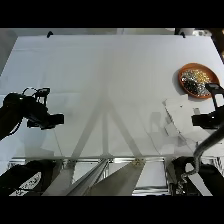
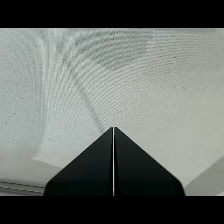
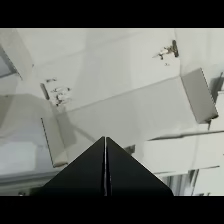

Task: Fold the box and place the chain.

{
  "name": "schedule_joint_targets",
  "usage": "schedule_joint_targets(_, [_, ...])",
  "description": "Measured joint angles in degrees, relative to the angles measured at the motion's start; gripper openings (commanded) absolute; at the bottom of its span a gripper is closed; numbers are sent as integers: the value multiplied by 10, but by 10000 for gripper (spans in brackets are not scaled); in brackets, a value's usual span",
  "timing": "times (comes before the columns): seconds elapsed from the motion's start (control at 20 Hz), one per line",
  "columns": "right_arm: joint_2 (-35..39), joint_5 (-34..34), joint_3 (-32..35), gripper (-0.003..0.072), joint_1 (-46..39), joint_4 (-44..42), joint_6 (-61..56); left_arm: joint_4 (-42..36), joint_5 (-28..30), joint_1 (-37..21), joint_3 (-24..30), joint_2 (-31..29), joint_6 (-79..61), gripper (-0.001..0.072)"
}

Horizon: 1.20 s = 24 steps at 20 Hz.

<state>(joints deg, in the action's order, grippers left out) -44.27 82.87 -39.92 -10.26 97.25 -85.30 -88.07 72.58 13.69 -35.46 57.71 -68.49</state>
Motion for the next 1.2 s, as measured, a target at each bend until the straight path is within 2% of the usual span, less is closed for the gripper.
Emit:
schedule_joint_targets(0.05, [-8, 7, -12, 75, -14, 2, 9, 0, 0, 0, 0, 0, 0, 15])
schedule_joint_targets(0.1, [-14, 6, -23, 287, -24, 11, 15, 0, 0, 0, 0, 0, 0, 15])
schedule_joint_targets(0.15, [-19, 1, -32, 417, -30, 26, 21, 0, 0, 0, 0, 0, 0, 15])
schedule_joint_targets(0.2, [-26, -10, -41, 418, -36, 50, 26, 0, 0, 0, 0, 0, 0, 15])
schedule_joint_targets(0.3, [-51, -24, -58, 483, -42, 105, 26, 0, 0, 0, 0, 0, 0, 15])
schedule_joint_targets(0.4, [-97, -34, -74, 486, -46, 158, 27, 0, 0, 0, 0, 0, 0, 15])
schedule_joint_targets(0.5, [-163, -38, -92, 575, -55, 200, 36, 0, 0, 0, 0, 0, 0, 15])
schedule_joint_targets(0.7, [-272, -43, -127, 579, -95, 248, 76, 0, 0, 0, 0, 0, 0, 15])
schedule_joint_targets(0.9, [-323, -94, -141, 579, -154, 251, 136, 0, 0, 0, 0, 0, 0, 15])
schedule_joint_targets(1.2, [-348, -159, -145, 536, -215, 142, 283, 0, 0, 0, 0, 0, 0, 15])
